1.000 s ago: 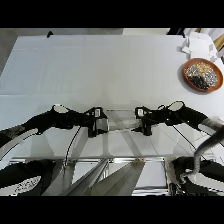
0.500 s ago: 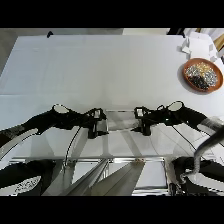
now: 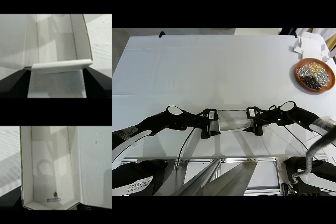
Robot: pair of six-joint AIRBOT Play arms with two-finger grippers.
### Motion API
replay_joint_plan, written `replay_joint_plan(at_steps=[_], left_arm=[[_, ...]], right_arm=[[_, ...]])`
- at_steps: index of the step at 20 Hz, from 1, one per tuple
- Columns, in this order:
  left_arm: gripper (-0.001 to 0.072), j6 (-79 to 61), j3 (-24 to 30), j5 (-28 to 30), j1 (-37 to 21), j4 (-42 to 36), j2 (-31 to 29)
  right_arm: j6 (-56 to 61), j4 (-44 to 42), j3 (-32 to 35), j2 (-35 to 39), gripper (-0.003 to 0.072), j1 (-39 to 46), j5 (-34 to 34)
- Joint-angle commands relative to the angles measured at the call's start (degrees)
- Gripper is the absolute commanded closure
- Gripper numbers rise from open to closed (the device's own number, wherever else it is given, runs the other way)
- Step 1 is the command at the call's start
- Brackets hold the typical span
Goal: Fold the box and place the chain.
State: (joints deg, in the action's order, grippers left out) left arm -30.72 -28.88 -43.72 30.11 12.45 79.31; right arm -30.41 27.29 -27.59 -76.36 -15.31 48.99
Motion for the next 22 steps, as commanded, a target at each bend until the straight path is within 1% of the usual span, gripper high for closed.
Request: replay_joint_plan(at_steps=[1, 5, 8, 10, 11, 14, 16, 22], left_arm=[[0.0011, 1.3, 0.0, 2.4, 1.7, -1.4, -0.1], [0.0018, 1.5, 0.0, 4.9, 2.1, -4.0, -0.1], [0.0033, 1.4, 0.0, 5.0, 2.1, -4.1, -0.1], [0.0267, 1.4, 0.0, 5.0, 2.1, -3.9, -0.1], [0.0324, 1.4, 0.0, 5.0, 2.1, -3.8, -0.1], [0.0446, 1.0, 0.0, 5.0, 2.1, -2.9, -0.1], [0.044, 1.0, 0.0, 5.0, 2.1, -1.2, -0.1], [0.044, 1.0, 0.0, 5.0, 2.1, -1.2, -0.1]], right_arm=[[0.0, 0.0, 0.0, 0.0, 0.0286, 0.0, 0.1], [0.0, 0.0, 0.0, 0.0, 0.0286, 0.0, 0.1], [0.0, 0.0, 0.0, 0.0, 0.0286, 0.0, 0.0], [0.0, 0.0, 0.0, 0.0, 0.0286, 0.0, 0.0], [0.0, 0.0, 0.0, 0.0, 0.0286, 0.0, 0.1], [0.0, 0.0, 0.0, 0.0, 0.0286, 0.0, 0.0], [0.0, 0.0, 0.0, 0.0, 0.0286, 0.0, 0.0], [0.0, 0.0, 0.0, 0.0, 0.0286, 0.0, 0.0]])
